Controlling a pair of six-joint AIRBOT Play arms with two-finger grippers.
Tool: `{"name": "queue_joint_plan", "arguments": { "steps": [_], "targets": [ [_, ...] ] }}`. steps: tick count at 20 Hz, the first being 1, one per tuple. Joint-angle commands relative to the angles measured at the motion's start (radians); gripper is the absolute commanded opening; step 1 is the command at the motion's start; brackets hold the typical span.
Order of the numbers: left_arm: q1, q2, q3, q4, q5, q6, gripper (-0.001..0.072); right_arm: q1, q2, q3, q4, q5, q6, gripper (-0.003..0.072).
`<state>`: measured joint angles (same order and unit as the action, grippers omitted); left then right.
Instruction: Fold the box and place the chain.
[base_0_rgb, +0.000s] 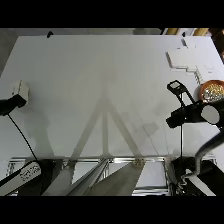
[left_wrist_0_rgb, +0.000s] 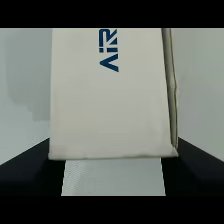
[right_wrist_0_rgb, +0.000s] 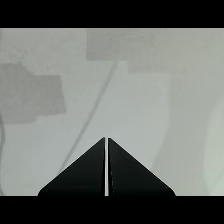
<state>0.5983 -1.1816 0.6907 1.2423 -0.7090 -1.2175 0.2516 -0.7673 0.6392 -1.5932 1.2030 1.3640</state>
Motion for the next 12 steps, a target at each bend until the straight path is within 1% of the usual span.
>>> {"name": "queue_joint_plan", "arguments": {
  "steps": [1,2,4,6,10,12],
  "targets": [
    [0.000,0.001,0.000,0.031,-0.053,-0.063,0.0662,0.000,0.001,0.001,0.000,0.000,0.000,0.0016],
    [-0.008,0.016,0.000,0.032,-0.055,-0.082,0.0700,0.000,0.001,0.001,0.000,0.000,0.000,0.0016],
    [-0.038,0.068,0.000,0.060,-0.055,-0.086,0.0700,0.000,0.001,0.001,0.000,0.000,0.000,0.0016],
    [-0.082,0.143,0.000,0.102,-0.055,-0.086,0.0699,0.000,0.001,0.001,0.000,0.000,0.000,0.0016],
    [-0.163,0.296,0.000,0.106,-0.071,-0.089,0.0696,0.000,0.001,0.001,0.000,0.000,0.000,0.0016],
    [-0.190,0.354,0.000,0.106,-0.090,-0.089,0.0695,0.000,0.001,0.001,0.000,0.000,0.000,0.0016]
  ]
}}
